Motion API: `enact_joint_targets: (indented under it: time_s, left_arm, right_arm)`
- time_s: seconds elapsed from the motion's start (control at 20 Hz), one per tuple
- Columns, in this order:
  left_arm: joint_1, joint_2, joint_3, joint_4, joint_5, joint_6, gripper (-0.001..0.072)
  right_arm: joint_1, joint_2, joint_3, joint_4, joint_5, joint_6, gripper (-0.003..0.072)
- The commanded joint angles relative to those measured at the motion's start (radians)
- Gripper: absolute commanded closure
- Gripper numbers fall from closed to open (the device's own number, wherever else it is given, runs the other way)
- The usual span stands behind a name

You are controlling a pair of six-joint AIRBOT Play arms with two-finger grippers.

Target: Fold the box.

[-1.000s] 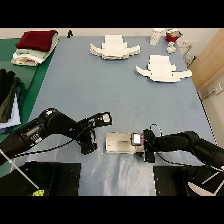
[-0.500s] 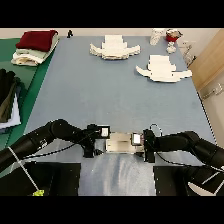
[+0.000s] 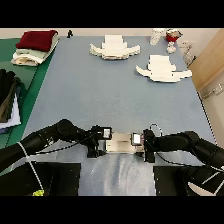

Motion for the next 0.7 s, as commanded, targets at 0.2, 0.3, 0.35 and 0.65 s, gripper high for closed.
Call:
enact_joint_targets:
  time_s: [0.2,0.3,0.35,0.65]
  left_arm:
    - [-0.037,-0.085,0.000,-0.019,0.075,0.020,0.0018]
    - [-0.057,-0.090,0.000,-0.035,0.102,0.022,0.0018]
    - [-0.060,-0.092,0.000,-0.042,0.109,0.022,0.0019]
    - [-0.061,-0.093,0.000,-0.041,0.114,0.024,0.0279]
  right_arm:
    - [0.001,0.001,0.000,0.000,0.000,0.000,0.0231]
    - [0.001,0.001,0.000,0.000,0.000,0.000,0.0231]
    - [0.001,0.001,0.000,0.000,0.000,0.000,0.0231]
    - [0.001,0.001,0.000,0.000,0.000,0.000,0.0231]
